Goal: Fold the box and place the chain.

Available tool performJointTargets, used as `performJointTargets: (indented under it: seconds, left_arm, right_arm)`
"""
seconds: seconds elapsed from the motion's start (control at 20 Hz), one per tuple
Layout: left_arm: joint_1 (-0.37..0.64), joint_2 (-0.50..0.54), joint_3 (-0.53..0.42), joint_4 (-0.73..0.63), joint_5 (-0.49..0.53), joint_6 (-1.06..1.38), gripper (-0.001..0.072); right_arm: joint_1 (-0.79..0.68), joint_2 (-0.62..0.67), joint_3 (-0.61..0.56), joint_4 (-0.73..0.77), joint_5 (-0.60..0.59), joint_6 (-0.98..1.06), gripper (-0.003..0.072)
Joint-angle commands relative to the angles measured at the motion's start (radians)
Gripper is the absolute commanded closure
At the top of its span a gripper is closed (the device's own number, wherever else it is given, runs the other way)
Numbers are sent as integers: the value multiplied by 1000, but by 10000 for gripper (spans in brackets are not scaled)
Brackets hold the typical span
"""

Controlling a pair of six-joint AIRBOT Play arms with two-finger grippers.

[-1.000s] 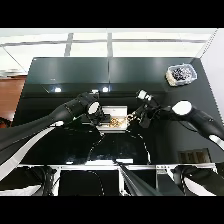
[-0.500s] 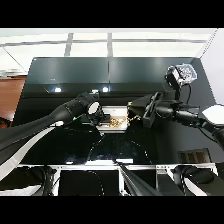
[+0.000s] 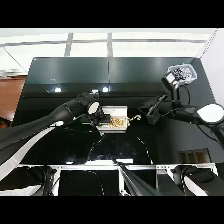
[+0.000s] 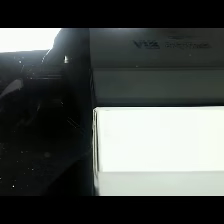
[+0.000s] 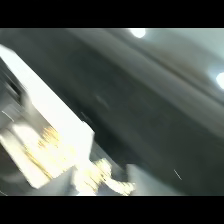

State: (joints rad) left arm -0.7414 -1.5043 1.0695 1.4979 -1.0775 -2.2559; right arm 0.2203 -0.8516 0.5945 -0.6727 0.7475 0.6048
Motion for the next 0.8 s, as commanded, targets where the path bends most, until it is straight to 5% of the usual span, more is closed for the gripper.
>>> performJointTargets:
  seconds: [0.0, 0.15, 0.35, 0.75]
  left_arm:
    - [0, 0, 1, 0, 0, 0, 679]
    - [0, 0, 1, 0, 0, 0, 679]
    - [0, 0, 1, 0, 0, 0, 679]
    - [0, 0, 1, 0, 0, 0, 678]
  right_arm:
    - [15, -60, -84, -114, -77, -111, -25]
    - [115, -169, -104, -101, -100, -520, -24]
    - [150, -362, -41, 173, -116, -908, -18]
    - [150, -491, 37, 186, -105, -943, -18]
